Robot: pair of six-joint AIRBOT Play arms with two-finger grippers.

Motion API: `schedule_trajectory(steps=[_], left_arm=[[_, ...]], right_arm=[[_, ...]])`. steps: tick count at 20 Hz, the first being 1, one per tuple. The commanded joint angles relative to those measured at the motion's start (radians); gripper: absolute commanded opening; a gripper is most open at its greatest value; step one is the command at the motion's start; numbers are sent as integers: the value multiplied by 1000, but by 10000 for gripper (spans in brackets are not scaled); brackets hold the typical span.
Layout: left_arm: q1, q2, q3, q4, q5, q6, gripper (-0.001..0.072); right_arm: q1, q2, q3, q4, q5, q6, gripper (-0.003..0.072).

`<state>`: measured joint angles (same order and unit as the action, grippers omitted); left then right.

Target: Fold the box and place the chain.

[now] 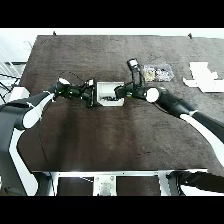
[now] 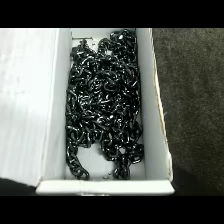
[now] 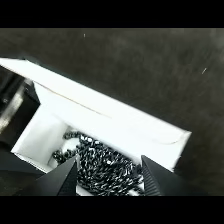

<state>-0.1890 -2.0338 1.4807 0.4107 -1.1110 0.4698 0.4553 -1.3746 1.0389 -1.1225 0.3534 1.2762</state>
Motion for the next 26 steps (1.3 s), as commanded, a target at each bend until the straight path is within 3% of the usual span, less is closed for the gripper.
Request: schedule_trajectory(steps=[1, 2, 3, 4, 6, 8, 12, 19, 26], left_arm=[[0, 0, 0, 0, 0, 0, 516], [0, 0, 0, 0, 0, 0, 515], [0, 0, 0, 0, 0, 0, 515], [0, 0, 0, 0, 0, 0, 515], [0, 0, 0, 0, 0, 0, 516], [0, 0, 0, 0, 0, 0, 515], [0, 0, 0, 0, 0, 0, 516], [0, 0, 0, 0, 0, 0, 516], [0, 0, 0, 0, 1, 0, 515]], right_arm=[[-55, 121, 2, -15, 4, -135, 473], [-85, 147, 8, -15, -29, -194, 460], [-122, 151, 35, -13, -22, -237, 398], [-157, 139, 71, -11, 16, -275, 398], [-211, 76, 169, 40, 170, -415, 398], [-251, -18, 260, 205, 313, -614, 398], [-286, -193, 383, 399, 488, -854, 397], [-277, -409, 582, 439, 650, -896, 391], [-237, -435, 586, 431, 824, -901, 391]])
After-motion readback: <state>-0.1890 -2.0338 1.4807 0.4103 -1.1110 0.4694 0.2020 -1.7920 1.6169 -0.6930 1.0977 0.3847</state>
